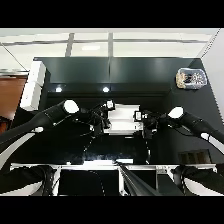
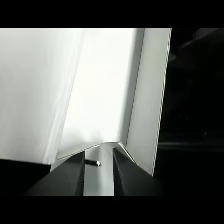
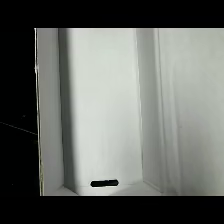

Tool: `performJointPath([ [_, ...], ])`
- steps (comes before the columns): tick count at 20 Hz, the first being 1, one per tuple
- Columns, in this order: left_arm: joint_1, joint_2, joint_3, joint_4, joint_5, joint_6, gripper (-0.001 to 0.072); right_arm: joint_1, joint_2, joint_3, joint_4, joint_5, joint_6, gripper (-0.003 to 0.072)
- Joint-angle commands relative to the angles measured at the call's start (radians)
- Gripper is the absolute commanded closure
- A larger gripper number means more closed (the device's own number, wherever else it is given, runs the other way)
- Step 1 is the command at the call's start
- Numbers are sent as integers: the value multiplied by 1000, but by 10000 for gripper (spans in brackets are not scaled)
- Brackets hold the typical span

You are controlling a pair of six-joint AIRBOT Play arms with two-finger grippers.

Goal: Fold the box and place the chain.

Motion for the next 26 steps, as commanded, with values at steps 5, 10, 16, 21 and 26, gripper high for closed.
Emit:
performJointPath([
  [5,0,-30,0,-53,-3,0,630,0,-1,0,0,0,0,257],
  [10,2,-30,9,-19,-38,0,608,0,-1,0,0,-1,0,257],
  [16,76,137,83,403,-166,-428,687,0,-3,0,0,-1,0,258],
  [21,315,289,42,594,-217,-1143,685,0,-3,0,0,-5,0,258],
  [26,481,141,-163,-1,-303,-1079,685,0,-3,0,0,-19,0,257],
])
